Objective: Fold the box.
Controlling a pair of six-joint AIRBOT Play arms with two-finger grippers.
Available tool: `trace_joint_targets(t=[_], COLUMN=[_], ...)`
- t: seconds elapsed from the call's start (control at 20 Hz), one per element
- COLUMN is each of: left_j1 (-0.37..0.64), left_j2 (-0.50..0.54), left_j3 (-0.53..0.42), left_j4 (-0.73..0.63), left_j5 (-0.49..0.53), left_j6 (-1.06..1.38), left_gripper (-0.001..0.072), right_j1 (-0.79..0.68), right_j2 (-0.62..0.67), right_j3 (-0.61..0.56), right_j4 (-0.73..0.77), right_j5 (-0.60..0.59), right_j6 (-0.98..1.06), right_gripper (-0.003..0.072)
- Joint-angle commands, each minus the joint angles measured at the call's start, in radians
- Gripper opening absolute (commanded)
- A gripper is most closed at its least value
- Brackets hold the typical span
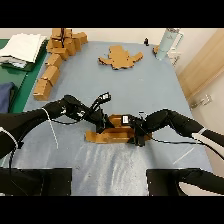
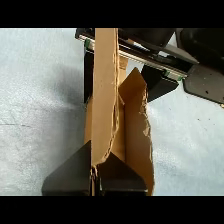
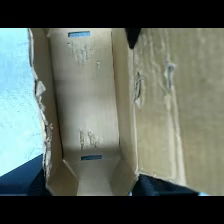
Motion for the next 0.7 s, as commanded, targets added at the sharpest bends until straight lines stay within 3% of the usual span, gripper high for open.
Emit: trace_joint_targets(t=[0.0, 0.55, 0.6, 0.65], left_j1=[-0.001, 0.001, 0.002, 0.003], left_j2=[-0.001, 0.0, 0.0, 0.0], left_j3=[0.0, 0.0, 0.0, 0.0], left_j4=[0.001, 0.002, 0.009, 0.01], left_j5=[0.001, 0.002, 0.002, 0.003], left_j6=[-0.002, -0.038, -0.064, -0.084], left_gripper=[0.0013, 0.0016, 0.0146, 0.039], right_j1=[0.001, 0.001, 0.001, 0.001], right_j2=[-0.001, 0.0, 0.0, 0.0], right_j3=[0.0, 0.0, 0.0, 0.0], right_j4=[-0.001, -0.001, -0.001, -0.001], right_j5=[0.003, 0.003, 0.003, 0.003], right_j6=[0.0, 0.0, 0.0, 0.0], right_gripper=[0.0493, 0.0494, 0.0493, 0.0494])
